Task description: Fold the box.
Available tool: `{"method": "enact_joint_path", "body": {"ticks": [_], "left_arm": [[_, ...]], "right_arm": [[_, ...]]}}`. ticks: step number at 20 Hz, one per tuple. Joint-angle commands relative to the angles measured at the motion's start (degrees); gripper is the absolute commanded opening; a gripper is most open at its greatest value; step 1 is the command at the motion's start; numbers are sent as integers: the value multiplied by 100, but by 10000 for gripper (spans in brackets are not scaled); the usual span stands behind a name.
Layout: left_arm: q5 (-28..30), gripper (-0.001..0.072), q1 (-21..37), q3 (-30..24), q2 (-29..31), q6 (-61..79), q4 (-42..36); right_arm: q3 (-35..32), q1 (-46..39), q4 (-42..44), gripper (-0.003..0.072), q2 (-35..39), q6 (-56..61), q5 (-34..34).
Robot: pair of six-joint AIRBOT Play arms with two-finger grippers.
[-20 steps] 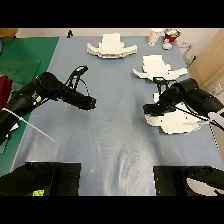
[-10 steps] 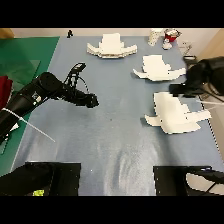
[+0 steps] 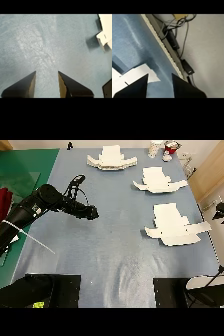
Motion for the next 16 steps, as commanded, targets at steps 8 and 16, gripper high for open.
{"method": "enact_joint_path", "body": {"ticks": [8,16], "left_arm": [[-153,402,-4,-2,0,0,-595],[-393,16,-4,-2,0,400,-595]], "right_arm": [[479,-448,2173,140,-1314,-2210,-1593],[474,811,3165,3,-1217,-1941,-1749]]}}
